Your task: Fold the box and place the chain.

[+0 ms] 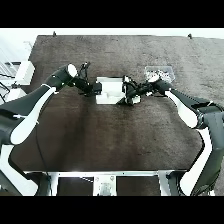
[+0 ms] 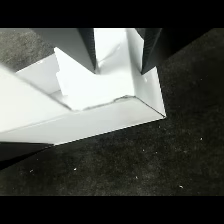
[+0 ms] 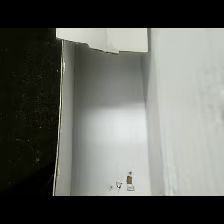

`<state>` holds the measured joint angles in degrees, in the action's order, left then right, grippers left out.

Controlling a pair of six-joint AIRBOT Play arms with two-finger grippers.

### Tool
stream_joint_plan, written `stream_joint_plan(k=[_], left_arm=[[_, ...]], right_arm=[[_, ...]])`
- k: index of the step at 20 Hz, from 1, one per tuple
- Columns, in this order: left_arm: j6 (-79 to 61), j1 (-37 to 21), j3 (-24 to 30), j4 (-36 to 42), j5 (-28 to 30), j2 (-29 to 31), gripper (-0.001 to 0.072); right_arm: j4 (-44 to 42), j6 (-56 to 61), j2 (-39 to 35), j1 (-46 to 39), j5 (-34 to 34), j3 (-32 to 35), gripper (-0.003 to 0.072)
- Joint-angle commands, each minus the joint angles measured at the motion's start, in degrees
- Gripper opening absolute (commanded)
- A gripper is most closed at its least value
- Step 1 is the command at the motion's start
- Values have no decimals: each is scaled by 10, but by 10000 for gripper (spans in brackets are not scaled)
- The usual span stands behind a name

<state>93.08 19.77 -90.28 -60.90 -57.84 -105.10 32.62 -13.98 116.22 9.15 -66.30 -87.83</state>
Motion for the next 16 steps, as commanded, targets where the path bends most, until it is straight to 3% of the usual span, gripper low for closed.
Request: stream_joint_plan(k=[1,9,16], left_arm=[[12,3,-29,-20,-33,-17,319],[27,7,-67,-47,-36,-22,319],[62,7,-116,-74,-95,-58,286]], right_arm=[[0,0,0,1,0,0,475],[0,0,0,1,0,0,475],[0,0,0,1,0,0,475]])
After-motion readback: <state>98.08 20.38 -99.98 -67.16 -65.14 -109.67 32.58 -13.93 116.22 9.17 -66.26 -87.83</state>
